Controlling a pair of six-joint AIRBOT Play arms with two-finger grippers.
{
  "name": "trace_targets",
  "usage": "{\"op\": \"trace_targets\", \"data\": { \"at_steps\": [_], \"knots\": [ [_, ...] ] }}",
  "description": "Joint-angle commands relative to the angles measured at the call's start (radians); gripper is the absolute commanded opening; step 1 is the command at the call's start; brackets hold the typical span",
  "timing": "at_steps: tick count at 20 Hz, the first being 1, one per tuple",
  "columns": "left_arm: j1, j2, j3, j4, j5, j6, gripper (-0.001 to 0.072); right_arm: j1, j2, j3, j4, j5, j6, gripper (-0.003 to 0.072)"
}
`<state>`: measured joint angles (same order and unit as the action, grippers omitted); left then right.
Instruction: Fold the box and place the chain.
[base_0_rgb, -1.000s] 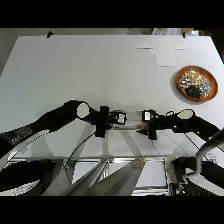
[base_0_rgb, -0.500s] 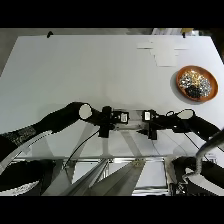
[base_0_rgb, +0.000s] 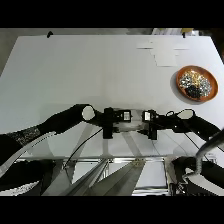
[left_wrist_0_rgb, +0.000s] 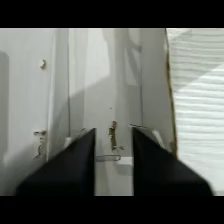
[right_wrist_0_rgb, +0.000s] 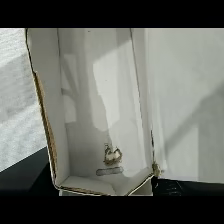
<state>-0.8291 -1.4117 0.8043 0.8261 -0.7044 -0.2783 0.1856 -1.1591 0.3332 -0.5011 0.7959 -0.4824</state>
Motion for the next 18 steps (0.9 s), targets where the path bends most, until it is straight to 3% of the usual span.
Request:
{"op": "trace_targets", "data": {
  "at_steps": [1, 2, 10, 13, 18],
  "knots": [
    [0.001, 0.023, 0.0, 0.002, -0.046, -0.047, 0.0044, 0.0, 0.0, 0.0, 0.001, -0.001, 0.002, 0.0443],
    [0.006, 0.043, 0.0, 0.016, -0.069, -0.078, 0.0004, 0.0, 0.0, 0.0, 0.001, -0.001, 0.003, 0.0443],
    [0.124, 0.255, 0.0, 0.244, -0.228, -0.68, 0.0002, 0.0, 0.0, 0.0, 0.001, -0.001, 0.003, 0.0443],
    [0.201, 0.278, -0.005, 0.275, -0.266, -0.954, 0.0003, 0.0, 0.0, 0.0, 0.001, -0.001, 0.003, 0.0443],
    [0.276, 0.26, -0.117, 0.225, -0.204, -1.1, 0.0004, 0.0, 0.0, 0.0, 0.001, 0.0, 0.003, 0.0443]
  ]
}}
